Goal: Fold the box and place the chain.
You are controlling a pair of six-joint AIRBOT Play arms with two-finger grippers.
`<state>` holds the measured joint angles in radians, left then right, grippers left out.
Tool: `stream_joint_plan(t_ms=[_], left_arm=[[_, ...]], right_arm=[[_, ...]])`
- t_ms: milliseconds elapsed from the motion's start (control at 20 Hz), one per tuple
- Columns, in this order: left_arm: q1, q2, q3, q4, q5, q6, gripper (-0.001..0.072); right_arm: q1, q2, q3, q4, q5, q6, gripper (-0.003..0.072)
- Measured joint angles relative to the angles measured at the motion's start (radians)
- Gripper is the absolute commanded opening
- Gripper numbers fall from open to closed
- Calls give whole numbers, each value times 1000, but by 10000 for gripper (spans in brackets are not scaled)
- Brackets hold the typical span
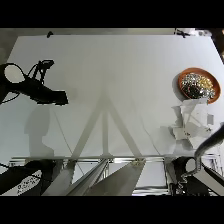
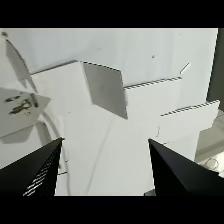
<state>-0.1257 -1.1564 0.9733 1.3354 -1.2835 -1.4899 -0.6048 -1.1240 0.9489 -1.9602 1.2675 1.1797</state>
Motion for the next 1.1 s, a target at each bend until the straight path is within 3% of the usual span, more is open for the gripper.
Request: stream_joint_plan(t_ms=[450, 650, 800, 900, 1100], left_arm=[[0, 0, 0, 0, 0, 0, 630], [0, 0, 0, 0, 0, 0, 630], [0, 0, 0, 0, 0, 0, 630], [0, 0, 0, 0, 0, 0, 630], [0, 0, 0, 0, 0, 0, 630]], right_arm=[[-101, -266, 17, -34, -80, -98, 568], [-113, -337, 17, -29, -93, -104, 345], [-116, -361, 17, -9, -101, -107, 117], [-117, -367, 17, 5, -94, -109, 23], [-106, -362, 17, 68, -32, -162, 7]])
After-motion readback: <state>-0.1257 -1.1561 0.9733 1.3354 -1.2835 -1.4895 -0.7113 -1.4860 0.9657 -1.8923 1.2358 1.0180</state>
